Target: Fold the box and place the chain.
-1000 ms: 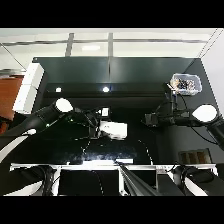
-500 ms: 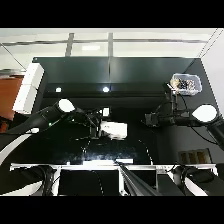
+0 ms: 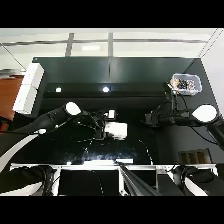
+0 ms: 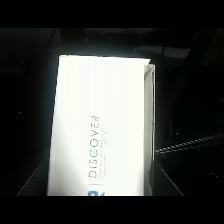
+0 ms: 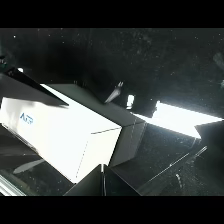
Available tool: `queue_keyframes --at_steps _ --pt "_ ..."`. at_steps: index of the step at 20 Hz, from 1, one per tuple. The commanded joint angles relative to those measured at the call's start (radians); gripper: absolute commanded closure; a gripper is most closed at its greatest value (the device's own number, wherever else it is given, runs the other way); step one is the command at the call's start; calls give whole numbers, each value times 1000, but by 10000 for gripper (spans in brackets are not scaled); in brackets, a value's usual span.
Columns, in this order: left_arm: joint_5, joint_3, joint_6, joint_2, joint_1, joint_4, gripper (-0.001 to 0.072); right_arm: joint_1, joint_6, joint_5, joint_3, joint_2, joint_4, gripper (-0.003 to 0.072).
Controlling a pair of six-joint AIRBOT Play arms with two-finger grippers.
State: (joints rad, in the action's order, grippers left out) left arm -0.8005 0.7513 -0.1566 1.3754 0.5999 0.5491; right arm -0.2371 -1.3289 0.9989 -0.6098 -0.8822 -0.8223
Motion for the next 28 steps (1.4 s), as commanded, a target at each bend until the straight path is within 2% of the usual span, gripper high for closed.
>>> queue_keyframes --at_steps 1,11,12,13,14,16,17,19,23,28 --pt "15 0 6 8 6 15 -1 0 0 -2 -1 0 0 663" --pt "15 0 6 37 19 15 7 0 0 -2 -1 0 0 663" --pt "15 0 6 37 19 16 51 0 0 -2 -1 0 0 663" --pt "14 0 6 37 19 16 158 0 0 -2 -1 0 0 662" --pt "13 0 6 37 19 16 226 0 0 -1 -1 0 0 663" --pt "10 0 8 34 17 17 277 0 0 0 -1 0 0 662" --pt "7 0 12 28 12 28 333 0 0 0 -1 0 0 663" --pt "6 0 92 -3 -10 89 348 0 0 0 -1 0 -1 663" --pt "-72 0 349 -127 -130 314 346 0 0 -1 -1 0 -16 663" --pt "-260 -36 631 -317 -443 475 337 0 1 -5 -1 0 -50 663"
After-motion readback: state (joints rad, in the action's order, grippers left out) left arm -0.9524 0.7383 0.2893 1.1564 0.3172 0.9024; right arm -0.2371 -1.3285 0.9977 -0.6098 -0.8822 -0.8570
